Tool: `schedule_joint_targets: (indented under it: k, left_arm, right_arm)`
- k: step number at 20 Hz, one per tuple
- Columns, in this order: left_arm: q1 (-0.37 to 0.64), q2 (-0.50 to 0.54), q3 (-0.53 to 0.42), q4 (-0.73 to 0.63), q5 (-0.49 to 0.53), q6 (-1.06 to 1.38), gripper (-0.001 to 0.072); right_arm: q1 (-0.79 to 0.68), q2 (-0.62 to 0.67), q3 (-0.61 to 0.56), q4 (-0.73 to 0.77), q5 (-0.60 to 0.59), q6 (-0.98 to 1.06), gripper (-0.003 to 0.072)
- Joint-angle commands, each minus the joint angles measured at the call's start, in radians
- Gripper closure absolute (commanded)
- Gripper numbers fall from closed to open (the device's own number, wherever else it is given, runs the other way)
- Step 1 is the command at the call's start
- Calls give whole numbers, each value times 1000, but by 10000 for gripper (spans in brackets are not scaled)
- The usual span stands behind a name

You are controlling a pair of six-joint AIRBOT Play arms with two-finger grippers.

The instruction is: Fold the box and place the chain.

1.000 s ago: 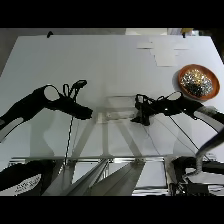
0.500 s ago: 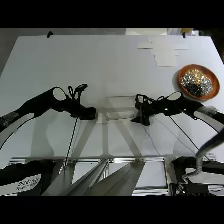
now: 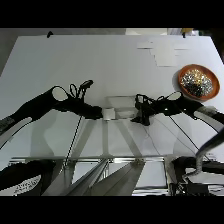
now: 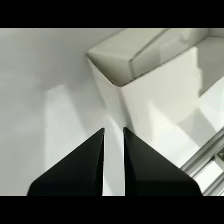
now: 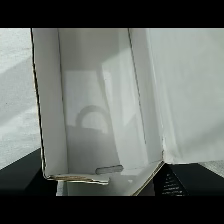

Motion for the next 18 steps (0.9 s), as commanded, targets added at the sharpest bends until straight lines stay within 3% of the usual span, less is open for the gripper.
schedule_joint_targets:
  k: [1,18]
  left_arm:
    - [-19,10,2,-39,21,9,571]
    - [-43,10,8,-47,80,5,555]
  right_arm:
    - [0,0,0,0,1,0,288]
    - [0,0,0,0,0,0,288]
